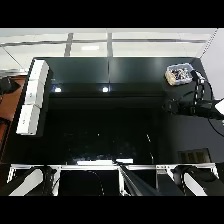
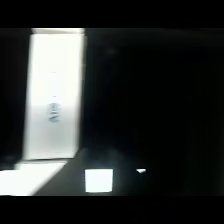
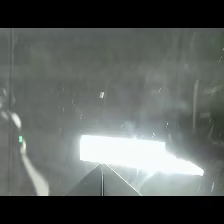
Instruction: Fold the box and place the chain.
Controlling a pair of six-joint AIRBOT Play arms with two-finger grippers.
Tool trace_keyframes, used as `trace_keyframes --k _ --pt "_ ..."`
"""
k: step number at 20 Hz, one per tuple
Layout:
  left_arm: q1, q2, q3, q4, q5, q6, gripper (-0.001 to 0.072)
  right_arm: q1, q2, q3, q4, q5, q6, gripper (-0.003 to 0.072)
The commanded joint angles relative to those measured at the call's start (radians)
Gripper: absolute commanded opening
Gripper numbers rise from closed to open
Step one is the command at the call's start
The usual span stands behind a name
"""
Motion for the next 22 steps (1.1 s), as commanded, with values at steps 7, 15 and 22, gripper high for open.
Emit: trace_keyframes --k 7,15,22 --pt "-0.45 0.38 -0.517 -0.031 0.343 -0.188 0.0027 0.117 -0.008 -0.105 -0.159 -0.399 -0.089 0.0021" --pt "-0.449 0.485 -0.588 0.001 0.334 -0.181 0.0029 0.117 -0.008 -0.105 -0.159 -0.398 -0.089 0.002" --pt "-0.449 0.485 -0.588 0.001 0.334 -0.181 0.0029 0.117 -0.008 -0.105 -0.159 -0.398 -0.09 0.002"
